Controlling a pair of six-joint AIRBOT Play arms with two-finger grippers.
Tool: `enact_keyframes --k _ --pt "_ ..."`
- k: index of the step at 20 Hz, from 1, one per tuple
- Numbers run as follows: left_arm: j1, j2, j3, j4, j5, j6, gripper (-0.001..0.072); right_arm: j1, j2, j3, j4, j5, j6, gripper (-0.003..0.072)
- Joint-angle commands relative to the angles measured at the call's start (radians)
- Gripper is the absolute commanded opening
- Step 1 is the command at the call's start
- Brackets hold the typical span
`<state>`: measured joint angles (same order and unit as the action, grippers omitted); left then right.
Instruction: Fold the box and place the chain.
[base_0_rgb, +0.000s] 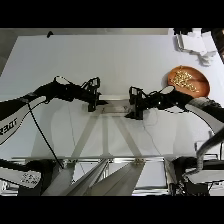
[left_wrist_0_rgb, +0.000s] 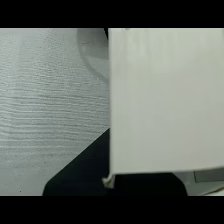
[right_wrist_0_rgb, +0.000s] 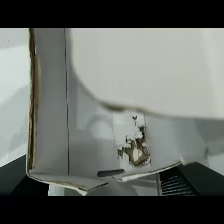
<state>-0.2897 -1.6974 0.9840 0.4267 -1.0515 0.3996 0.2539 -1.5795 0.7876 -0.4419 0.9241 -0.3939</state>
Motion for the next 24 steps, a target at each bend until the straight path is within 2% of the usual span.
enact_keyframes --k 1,6,7,9,10,24 --pt "-0.001 -0.001 0.0 0.0 0.0 0.0 0.0007 0.001 -0.013 0.002 0.045 0.011 -0.051 0.066" --pt "-0.001 -0.001 0.0 0.0 0.001 0.0 0.0007 0.024 -0.012 0.002 0.016 0.015 -0.065 0.064" --pt "-0.001 -0.001 0.0 0.0 0.0 0.0 0.0007 0.025 -0.012 0.002 0.014 0.015 -0.064 0.0614" --pt "-0.001 -0.001 0.0 0.0 0.0 0.0 0.0007 0.025 -0.012 0.002 0.012 0.015 -0.064 0.0445" --pt "-0.001 -0.001 0.0 0.0 0.0 0.0 0.0007 0.025 -0.012 0.002 0.012 0.015 -0.064 0.0398" --pt "-0.001 -0.001 0.0 0.0 0.0 0.0 0.0007 0.025 -0.012 0.002 0.012 0.019 -0.063 0.04"
